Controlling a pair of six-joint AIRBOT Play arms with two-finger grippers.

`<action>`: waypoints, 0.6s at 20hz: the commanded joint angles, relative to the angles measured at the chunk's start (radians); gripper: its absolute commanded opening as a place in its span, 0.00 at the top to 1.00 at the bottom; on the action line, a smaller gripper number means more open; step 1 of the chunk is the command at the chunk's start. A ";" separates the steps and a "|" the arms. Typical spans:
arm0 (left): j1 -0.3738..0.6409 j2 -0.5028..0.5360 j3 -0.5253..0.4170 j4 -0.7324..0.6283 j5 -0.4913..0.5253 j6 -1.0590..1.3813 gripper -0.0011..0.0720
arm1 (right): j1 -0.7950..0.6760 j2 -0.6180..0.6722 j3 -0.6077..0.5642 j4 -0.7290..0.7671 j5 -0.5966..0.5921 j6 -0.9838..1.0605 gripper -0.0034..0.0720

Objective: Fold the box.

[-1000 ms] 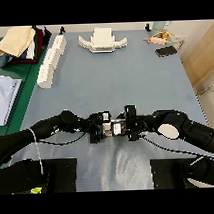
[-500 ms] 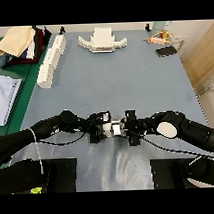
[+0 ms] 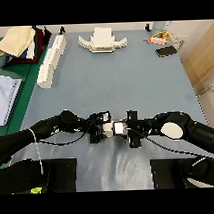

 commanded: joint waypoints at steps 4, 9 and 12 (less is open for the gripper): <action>0.001 0.000 0.001 0.000 0.001 -0.001 0.27 | 0.000 0.014 -0.045 0.100 -0.171 0.437 0.95; 0.001 0.000 0.001 0.000 0.001 -0.001 0.27 | 0.001 0.005 -0.164 0.312 -0.335 0.443 0.95; 0.001 0.000 0.001 0.000 0.001 0.000 0.27 | 0.003 0.005 -0.215 0.381 -0.396 0.414 0.95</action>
